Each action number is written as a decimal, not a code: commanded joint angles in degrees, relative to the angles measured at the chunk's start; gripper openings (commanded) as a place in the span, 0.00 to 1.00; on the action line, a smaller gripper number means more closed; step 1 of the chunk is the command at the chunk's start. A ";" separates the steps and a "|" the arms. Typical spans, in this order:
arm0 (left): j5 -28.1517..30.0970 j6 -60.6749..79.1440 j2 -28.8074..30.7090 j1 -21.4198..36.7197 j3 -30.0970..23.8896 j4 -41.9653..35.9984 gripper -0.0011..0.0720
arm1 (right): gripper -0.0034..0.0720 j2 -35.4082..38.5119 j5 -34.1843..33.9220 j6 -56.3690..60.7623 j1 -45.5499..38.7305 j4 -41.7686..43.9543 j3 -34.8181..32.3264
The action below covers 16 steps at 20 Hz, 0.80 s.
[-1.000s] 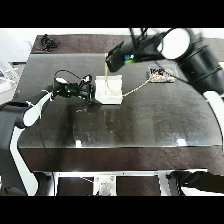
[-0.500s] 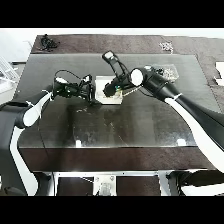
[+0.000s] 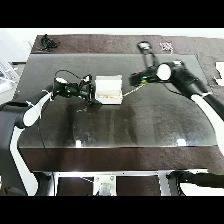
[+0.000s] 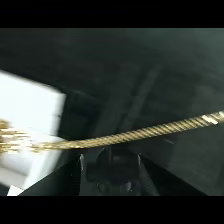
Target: Fold the box and place the chain.
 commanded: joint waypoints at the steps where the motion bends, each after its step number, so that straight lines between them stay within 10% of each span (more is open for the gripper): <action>1: 0.02 0.00 0.02 -0.02 0.02 0.02 0.73 | 0.66 1.73 -5.09 8.55 -8.98 -0.48 -6.49; 11: 0.04 0.00 0.02 -0.02 0.02 0.02 0.73 | 0.75 -12.28 -27.74 8.81 -15.10 14.38 -8.61; 16: 0.07 0.00 0.02 -0.02 0.02 0.02 0.73 | 0.75 -17.53 -27.74 2.10 -14.03 23.26 -1.66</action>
